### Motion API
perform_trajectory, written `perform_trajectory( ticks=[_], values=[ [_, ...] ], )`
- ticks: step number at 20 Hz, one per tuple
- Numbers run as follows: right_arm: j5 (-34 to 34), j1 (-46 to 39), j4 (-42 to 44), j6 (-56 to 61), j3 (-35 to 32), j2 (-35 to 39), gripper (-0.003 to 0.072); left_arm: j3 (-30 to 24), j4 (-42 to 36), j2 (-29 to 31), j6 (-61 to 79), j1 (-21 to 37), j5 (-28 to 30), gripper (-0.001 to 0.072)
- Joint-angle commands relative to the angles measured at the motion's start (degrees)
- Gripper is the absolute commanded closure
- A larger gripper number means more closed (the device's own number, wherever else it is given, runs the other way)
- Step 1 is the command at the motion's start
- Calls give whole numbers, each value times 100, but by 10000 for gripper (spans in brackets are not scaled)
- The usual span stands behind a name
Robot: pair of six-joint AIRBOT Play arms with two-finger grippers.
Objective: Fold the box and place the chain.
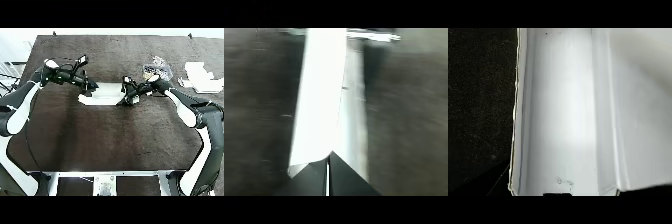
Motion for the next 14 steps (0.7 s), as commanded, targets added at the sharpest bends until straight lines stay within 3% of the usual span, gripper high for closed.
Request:
perform_trajectory(
  ticks=[1, 14],
  values=[
    [0, 4, 2, 0, 2, -4, 166, -33, -461, -4, -76, -17, 1191, 693],
    [0, 4, 0, 0, 2, -4, 166, -33, -595, -597, -315, -17, 1307, 691]
  ],
)
